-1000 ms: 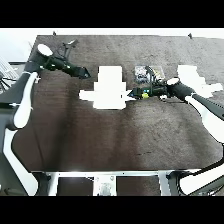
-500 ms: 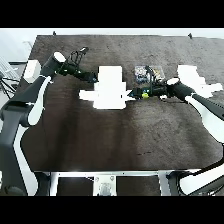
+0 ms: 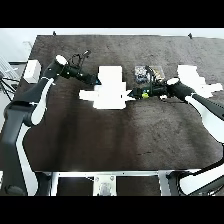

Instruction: Fold the box and place the chain.

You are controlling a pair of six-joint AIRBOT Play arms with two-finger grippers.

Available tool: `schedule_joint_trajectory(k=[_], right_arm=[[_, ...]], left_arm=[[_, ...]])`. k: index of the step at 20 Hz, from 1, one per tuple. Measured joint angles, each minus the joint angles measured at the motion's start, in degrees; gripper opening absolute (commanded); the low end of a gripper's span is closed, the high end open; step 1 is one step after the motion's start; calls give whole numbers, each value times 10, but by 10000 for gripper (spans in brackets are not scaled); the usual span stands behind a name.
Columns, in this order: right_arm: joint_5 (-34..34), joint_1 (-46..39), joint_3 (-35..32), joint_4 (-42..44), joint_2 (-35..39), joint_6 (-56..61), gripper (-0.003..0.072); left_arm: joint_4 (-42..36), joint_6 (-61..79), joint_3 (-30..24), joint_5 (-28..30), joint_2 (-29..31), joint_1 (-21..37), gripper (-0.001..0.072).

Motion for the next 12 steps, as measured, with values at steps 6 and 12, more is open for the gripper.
schedule_joint_trajectory(k=[6,12], right_arm=[[0,0,0,0,0,0,-1],[0,0,0,0,0,0,-1]], left_arm=[[-35,25,0,-11,-12,0,472],[-68,43,0,-21,-26,0,349]])
